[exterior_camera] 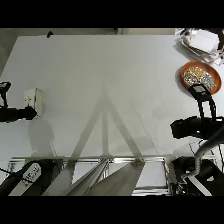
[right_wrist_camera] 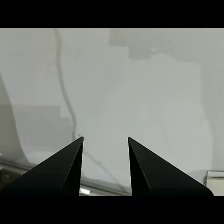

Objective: Fold the box and place the chain.

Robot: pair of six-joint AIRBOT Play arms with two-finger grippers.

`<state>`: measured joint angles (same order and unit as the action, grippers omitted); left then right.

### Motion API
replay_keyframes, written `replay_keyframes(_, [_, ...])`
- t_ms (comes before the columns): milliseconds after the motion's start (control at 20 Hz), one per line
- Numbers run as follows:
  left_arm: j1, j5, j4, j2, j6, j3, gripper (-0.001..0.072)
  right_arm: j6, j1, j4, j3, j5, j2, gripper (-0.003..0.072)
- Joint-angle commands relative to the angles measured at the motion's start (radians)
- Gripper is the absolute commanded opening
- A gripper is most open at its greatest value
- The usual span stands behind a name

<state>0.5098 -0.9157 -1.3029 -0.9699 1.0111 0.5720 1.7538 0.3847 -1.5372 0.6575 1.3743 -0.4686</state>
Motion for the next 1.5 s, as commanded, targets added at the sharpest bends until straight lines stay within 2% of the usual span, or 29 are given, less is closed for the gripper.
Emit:
replay_keyframes(0, [0.0, -0.038, -0.019, 0.086, -0.001, 0.0, 0.0698, 0.0, 0.0, 0.025, 0.0, -0.001, 0.001, 0.0317])
replay_keyframes(200, [-0.001, -0.046, -0.029, 0.176, -0.001, 0.0, 0.0695, 0.0, 0.0, 0.027, 0.0, -0.006, 0.001, 0.0317])
replay_keyframes(450, [-0.002, -0.068, -0.011, 0.173, -0.001, 0.0, 0.0693, 0.0, 0.0, 0.027, 0.0, -0.006, 0.001, 0.0317])
replay_keyframes(750, [-0.084, -0.06, -0.019, 0.173, -0.002, 0.0, 0.0692, 0.0, 0.0, 0.027, 0.0, -0.006, 0.001, 0.0317])
replay_keyframes(1450, [-0.182, -0.055, -0.022, 0.173, -0.001, 0.0, 0.0692, 0.0, 0.0, 0.027, 0.0, -0.006, 0.001, 0.0317])
